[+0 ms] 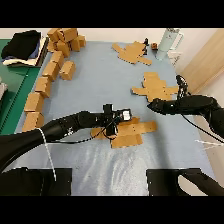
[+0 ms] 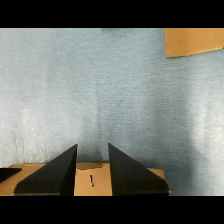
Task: Fold the box.
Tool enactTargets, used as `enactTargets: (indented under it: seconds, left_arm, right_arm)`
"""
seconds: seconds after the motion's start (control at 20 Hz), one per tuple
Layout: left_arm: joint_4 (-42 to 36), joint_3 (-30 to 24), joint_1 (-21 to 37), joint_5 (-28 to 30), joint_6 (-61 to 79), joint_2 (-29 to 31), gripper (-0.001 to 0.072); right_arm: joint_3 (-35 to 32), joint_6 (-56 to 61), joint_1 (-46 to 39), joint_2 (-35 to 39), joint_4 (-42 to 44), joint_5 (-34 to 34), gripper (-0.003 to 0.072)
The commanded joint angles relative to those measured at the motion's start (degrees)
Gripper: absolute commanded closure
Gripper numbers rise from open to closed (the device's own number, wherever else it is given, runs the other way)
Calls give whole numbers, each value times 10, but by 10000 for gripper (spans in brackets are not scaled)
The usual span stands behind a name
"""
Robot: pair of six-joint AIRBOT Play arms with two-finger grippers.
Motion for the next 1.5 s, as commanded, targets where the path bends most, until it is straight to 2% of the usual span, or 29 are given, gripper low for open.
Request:
enactTargets:
  seconds: [0.0, 0.35, 0.5, 0.65, 0.85, 1.45]
  left_arm:
    - [0, -14, -4, 3, -18, -1, 698]
    - [0, -24, -14, -27, -31, -1, 698]
    - [1, -24, -14, -81, -31, 9, 698]
    - [0, -23, -8, -101, -32, 24, 698]
    - [-7, -17, 12, -160, -32, 25, 698]
    - [-26, -6, 21, -190, -36, 28, 698]
  right_arm:
    - [0, 0, 0, 0, 0, 0, 394]
    - [0, 0, 0, 0, 2, 0, 394]
    - [0, 0, 0, 0, 2, 0, 394]
    - [0, 0, 0, 0, 2, 0, 394]
    - [0, 0, 0, 0, 2, 0, 394]
    - [0, 0, 0, 0, 6, 0, 394]
